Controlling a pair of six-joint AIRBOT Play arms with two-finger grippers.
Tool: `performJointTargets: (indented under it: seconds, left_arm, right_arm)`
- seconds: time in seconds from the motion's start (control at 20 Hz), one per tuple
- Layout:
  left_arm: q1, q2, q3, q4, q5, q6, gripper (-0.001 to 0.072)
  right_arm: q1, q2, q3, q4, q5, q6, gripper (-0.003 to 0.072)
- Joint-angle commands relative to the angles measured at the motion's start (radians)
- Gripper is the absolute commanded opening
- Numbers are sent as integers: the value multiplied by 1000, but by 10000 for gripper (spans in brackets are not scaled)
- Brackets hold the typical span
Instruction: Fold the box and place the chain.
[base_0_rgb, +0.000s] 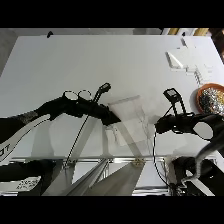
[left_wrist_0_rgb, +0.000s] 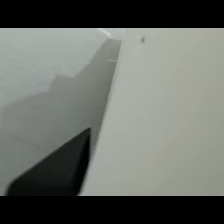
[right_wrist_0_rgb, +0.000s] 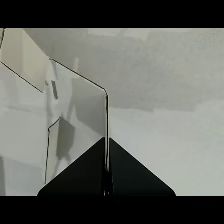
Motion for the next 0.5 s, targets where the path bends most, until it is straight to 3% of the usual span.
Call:
performJointTargets:
  seconds: [0.0,0.05,0.15,0.25,0.35,0.45]
  left_arm:
    - [-16,-8,0,-16,28,59,112]
    - [-12,-8,0,-13,28,76,16]
    - [-1,-5,2,-7,35,88,4]
    - [2,10,3,25,36,140,4]
    - [-3,38,12,122,35,216,4]
    - [-5,77,18,208,35,292,1]
  right_arm:
    - [1,1,0,8,2,0,18]
    - [1,1,2,8,6,0,21]
    - [1,1,11,11,17,0,114]
    - [1,2,37,10,43,0,148]
    - [1,13,73,10,69,0,289]
    - [1,40,115,8,111,-3,340]
